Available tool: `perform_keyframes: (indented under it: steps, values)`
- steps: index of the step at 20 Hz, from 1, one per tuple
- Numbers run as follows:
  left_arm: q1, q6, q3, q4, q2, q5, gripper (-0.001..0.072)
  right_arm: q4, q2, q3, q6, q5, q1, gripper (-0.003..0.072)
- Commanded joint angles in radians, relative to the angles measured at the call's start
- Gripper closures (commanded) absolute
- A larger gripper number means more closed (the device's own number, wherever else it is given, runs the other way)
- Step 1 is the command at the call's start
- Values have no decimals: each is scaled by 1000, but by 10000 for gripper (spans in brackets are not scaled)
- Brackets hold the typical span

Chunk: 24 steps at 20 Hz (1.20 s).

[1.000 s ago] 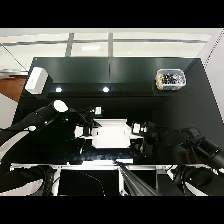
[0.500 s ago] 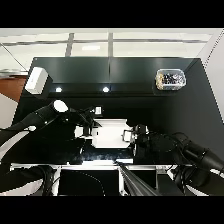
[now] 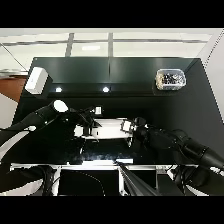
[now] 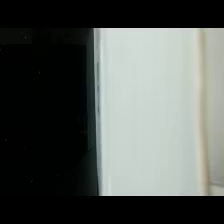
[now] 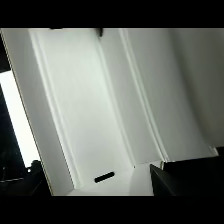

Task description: Fold the box and place the chain.

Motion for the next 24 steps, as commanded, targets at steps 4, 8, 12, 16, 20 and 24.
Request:
perform_keyframes:
  steps: [4, 8, 12, 16, 20, 24]
  values:
    - [0, 1, -1, 0, 0, -2, 677, -8, 5, 35, 2, -8, -35, -13]
    - [0, 1, -1, 0, 0, -2, 677, 18, 3, 47, 2, -38, -35, -13]
    - [0, 1, -1, -1, 0, -1, 678, 33, -25, 51, 1, -30, -35, -15]
    - [0, 0, -1, -1, 0, -2, 678, 48, -55, 81, -18, -4, -62, -14]
    - [0, 0, -1, -1, 0, -1, 678, 148, -77, 88, -177, -86, -59, -14]
    - [0, 0, -1, -1, 0, -1, 678, 149, -81, 90, -214, -178, -60, -13]
